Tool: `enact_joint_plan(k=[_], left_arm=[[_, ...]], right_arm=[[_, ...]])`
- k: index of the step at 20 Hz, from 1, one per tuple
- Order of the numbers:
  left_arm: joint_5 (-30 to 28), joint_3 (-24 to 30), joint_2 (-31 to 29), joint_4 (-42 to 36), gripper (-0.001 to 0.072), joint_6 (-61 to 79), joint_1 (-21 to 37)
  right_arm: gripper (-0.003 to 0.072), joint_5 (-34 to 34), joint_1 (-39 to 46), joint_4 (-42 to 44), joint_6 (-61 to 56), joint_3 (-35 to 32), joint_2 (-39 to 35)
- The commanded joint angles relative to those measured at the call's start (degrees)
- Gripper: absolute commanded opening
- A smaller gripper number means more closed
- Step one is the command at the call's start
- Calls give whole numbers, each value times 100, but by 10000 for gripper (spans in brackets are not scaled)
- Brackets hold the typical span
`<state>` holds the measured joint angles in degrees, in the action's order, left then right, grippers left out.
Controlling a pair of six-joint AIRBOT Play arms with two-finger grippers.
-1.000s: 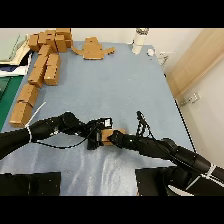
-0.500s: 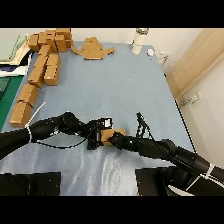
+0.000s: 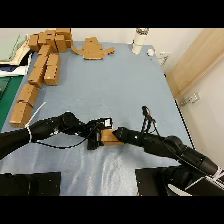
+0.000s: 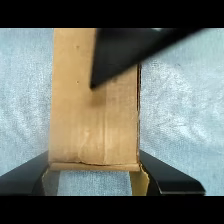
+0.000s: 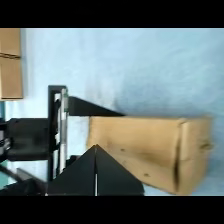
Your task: Fold the box.
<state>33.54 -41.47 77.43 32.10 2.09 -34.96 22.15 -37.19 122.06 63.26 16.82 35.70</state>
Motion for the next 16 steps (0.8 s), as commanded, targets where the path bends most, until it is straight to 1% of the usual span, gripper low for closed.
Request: enact_joint_plan(k=[1,2,3,5,7,10,13,16], left_arm=[[-2,0,-4,2,438,2,4],[-2,0,-2,2,438,2,4],[2,0,-4,2,438,2,2],[0,0,-2,2,438,2,4],[0,0,-4,2,438,2,4],[-2,0,-2,2,438,2,4],[4,0,-4,2,439,2,4],[-2,0,-2,2,438,2,4]], right_arm=[[4,1373,1143,-1331,33,365,92],[4,1722,1580,-1668,256,614,317],[4,1980,1963,-1805,645,905,590],[4,2474,2590,-1816,1587,1672,1364],[4,2883,2863,-1821,2269,2483,2243],[4,3136,2841,-1926,3119,3473,3416],[4,3226,2815,-1891,3473,4009,4116],[5,3198,2815,-1853,3469,4079,4286]])
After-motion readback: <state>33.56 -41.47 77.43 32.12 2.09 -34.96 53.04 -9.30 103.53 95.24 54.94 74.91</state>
